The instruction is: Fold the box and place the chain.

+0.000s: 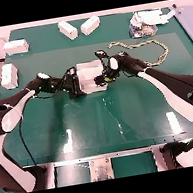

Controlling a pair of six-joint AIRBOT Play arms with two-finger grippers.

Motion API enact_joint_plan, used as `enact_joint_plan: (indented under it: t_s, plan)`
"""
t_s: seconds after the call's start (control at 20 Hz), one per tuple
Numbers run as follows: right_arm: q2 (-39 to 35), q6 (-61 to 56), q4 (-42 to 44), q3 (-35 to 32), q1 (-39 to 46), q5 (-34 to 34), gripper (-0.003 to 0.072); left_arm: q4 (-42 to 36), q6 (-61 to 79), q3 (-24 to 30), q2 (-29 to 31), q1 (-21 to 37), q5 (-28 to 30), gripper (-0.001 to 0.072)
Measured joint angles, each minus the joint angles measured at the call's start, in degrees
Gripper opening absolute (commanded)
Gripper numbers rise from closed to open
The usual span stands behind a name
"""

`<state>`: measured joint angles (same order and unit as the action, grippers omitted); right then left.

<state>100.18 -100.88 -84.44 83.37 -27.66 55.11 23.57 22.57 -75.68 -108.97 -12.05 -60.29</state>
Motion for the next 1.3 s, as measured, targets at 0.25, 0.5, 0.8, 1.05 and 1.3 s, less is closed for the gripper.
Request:
enact_joint_plan:
  t_s: [0.25,0.5,0.8,1.05,1.3]
  plan:
    - [0.2,-1.9,-2.1,0.6,-0.4,1.0,0.0283,0.0,0.0,0.0,0.0,0.0,0.0,0.0378]
    - [0.6,-3.5,-3.3,0.8,-0.6,2.3,0.0192,0.1,0.0,0.0,0.0,-0.1,-0.1,0.0378]
    - [1.4,-5.1,-4.4,0.9,-2.1,3.9,0.0015,0.1,-0.3,0.0,0.0,0.0,-0.4,0.0378]
    - [1.6,-4.9,-4.3,0.8,-2.5,4.9,0.0305,0.2,0.4,0.0,0.0,0.0,-0.1,0.0379]
    - [1.4,-6.6,-5.0,1.5,-2.5,5.1,0.0480,0.0,0.0,0.0,0.0,-0.2,0.1,0.0378]
